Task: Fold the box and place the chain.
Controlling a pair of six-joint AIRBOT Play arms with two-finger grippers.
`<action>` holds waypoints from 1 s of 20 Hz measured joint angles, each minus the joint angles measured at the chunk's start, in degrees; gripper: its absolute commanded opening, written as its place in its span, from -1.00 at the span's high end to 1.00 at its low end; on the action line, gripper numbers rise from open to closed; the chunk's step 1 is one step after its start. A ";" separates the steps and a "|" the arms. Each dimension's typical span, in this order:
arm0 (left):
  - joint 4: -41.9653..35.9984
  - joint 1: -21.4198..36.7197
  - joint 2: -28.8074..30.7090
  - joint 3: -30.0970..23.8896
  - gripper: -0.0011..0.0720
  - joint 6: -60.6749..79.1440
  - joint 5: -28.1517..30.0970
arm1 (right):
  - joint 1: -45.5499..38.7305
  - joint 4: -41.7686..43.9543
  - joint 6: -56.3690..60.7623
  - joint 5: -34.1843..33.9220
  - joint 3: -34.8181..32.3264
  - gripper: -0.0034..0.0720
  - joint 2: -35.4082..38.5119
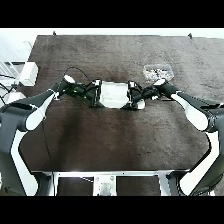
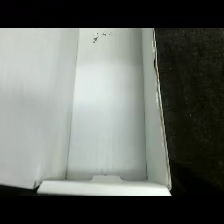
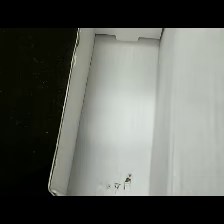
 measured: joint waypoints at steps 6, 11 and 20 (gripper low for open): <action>0.02 -0.02 0.00 0.00 0.15 0.04 0.02 | 0.00 -0.02 -0.02 0.02 0.00 -0.67 0.00; 0.02 -0.04 0.00 0.00 0.15 0.02 0.07 | 0.00 -0.02 -0.02 0.04 0.00 -0.67 0.00; 0.00 -0.07 0.00 0.00 0.15 0.00 0.74 | 0.00 -0.02 -0.02 0.07 0.02 -0.67 0.00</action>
